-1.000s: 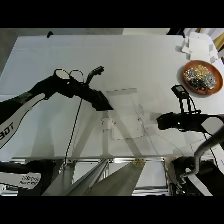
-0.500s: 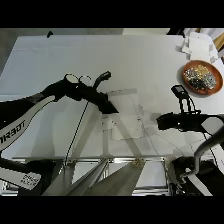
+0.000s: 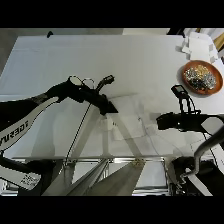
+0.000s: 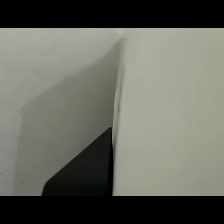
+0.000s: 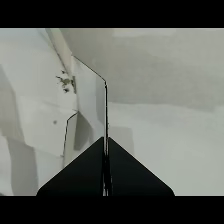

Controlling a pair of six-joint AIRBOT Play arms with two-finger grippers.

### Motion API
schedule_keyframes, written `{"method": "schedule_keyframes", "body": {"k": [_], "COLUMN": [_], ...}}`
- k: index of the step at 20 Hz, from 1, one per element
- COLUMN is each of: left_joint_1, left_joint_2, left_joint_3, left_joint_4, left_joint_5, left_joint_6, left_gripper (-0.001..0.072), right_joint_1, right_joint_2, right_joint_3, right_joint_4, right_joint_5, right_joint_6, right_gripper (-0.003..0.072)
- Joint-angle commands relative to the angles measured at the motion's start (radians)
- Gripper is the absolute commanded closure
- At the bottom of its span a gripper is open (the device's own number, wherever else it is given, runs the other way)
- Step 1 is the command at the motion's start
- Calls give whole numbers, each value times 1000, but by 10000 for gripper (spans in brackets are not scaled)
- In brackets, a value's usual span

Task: Fold the box and place the chain.

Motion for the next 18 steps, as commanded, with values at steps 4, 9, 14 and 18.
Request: {"method": "schedule_keyframes", "body": {"k": [4, 9, 14, 18], "left_joint_1": [-3, -15, -26, -78], "left_joint_2": [39, 160, 224, 217], "left_joint_3": [1, 1, 1, -6], "left_joint_4": [29, 146, 307, 324], "left_joint_5": [17, 20, -77, -7], "left_joint_6": [91, 175, 174, 174], "left_gripper": [704, 704, 704, 706], "right_joint_1": [1, 1, 1, 1], "right_joint_2": [1, 3, 25, 76], "right_joint_3": [0, 18, 47, 47], "right_joint_4": [18, -5, -63, -55], "right_joint_5": [5, 40, 163, 209], "right_joint_6": [1, 0, -18, -34], "right_gripper": [520, 373, 373, 374]}}
